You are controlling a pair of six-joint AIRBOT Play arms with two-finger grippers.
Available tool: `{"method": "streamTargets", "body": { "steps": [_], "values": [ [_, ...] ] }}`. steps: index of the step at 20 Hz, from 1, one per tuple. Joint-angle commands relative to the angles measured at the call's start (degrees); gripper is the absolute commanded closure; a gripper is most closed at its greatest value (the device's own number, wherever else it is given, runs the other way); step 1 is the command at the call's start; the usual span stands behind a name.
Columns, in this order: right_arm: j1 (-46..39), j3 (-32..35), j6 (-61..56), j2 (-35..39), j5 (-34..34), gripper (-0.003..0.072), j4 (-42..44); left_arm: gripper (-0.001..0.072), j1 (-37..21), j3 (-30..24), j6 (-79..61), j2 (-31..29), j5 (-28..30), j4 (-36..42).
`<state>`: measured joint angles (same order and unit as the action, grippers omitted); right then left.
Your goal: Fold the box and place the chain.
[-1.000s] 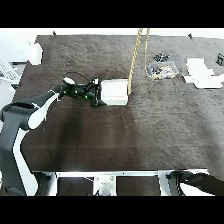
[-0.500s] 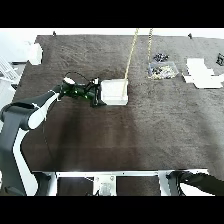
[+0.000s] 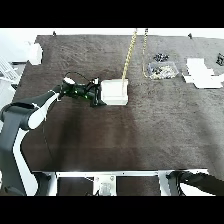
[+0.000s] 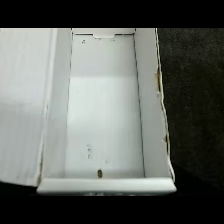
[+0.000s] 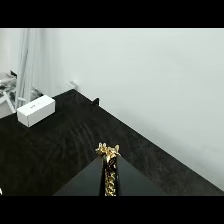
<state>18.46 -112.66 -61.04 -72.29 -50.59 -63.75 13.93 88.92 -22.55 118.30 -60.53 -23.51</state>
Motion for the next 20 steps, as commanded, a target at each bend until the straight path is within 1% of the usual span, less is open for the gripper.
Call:
{"method": "streamTargets", "body": {
  "steps": [1, 15, 20],
  "values": [
    [0.92, 0.00, 0.02, -0.09, -0.50, 0.0672, 0.59, 0.0293, -0.02, 0.00, -0.02, 0.02, 0.02, -0.02],
    [1.84, 0.09, 0.24, -0.74, -0.48, 0.0672, 0.52, 0.0293, -0.02, 0.00, 0.00, 0.02, 0.02, -0.02],
    [2.25, 1.73, 0.22, -1.16, -1.14, 0.0672, 0.79, 0.0293, -0.02, 0.00, -0.02, 0.02, 0.02, -0.02]
  ]
}}
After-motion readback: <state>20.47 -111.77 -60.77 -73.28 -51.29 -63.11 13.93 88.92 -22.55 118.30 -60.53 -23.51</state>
